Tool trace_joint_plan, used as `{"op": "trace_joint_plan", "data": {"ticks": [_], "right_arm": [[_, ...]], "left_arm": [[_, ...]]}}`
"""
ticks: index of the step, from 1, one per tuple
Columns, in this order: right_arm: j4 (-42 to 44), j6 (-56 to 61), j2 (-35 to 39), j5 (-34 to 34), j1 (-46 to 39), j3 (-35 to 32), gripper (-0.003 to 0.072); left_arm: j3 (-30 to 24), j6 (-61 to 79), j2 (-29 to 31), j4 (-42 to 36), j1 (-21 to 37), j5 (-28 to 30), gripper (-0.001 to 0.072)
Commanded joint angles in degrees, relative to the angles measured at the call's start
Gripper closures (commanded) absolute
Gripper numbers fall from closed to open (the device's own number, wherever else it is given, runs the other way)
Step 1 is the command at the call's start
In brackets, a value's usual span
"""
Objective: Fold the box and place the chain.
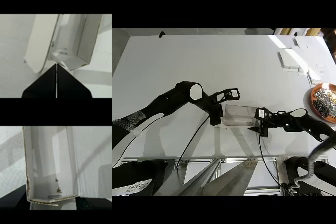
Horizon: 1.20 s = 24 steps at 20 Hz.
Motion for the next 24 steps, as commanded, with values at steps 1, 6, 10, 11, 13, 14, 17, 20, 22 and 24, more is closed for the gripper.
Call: {"op": "trace_joint_plan", "data": {"ticks": [1,6,10,11,13,14,17,20,22,24], "right_arm": [[0.04,0.02,0.04,0.00,-0.04,0.00,0.0346],[0.04,0.02,0.04,0.00,-0.04,0.00,0.0346],[0.02,0.02,0.04,0.00,-0.04,0.00,0.0346],[0.02,0.02,0.04,0.00,-0.04,0.00,0.0346],[0.02,0.02,0.04,0.00,-0.04,0.00,0.0346],[0.04,0.02,0.04,0.00,-0.04,0.00,0.0346],[0.04,0.02,0.04,0.00,-0.04,0.00,0.0346],[0.02,0.02,0.04,0.00,-0.04,0.00,0.0346],[0.02,0.02,0.04,0.00,-0.04,0.00,0.0346],[0.02,0.02,0.04,0.00,-0.04,0.00,0.0346]], "left_arm": [[-1.05,1.86,0.11,-1.03,-0.26,0.02,0.0697],[-3.72,2.32,0.22,4.61,-0.09,-3.61,0.0697],[-7.02,15.08,0.20,1.77,-0.28,-0.44,0.0597],[-7.30,17.25,0.20,0.76,-0.26,1.11,0.0530],[-7.30,18.12,0.17,-0.17,-0.26,4.66,0.0416],[-7.30,18.12,0.15,-0.28,-0.26,5.88,0.0415],[-7.30,18.32,0.15,-0.33,-0.26,6.64,0.0416],[-7.30,18.73,0.13,-1.79,-0.28,6.82,0.0417],[-7.30,21.86,0.11,-3.80,-0.59,6.93,0.0421],[-7.30,24.57,-0.02,-6.10,-1.14,6.95,0.0459]]}}
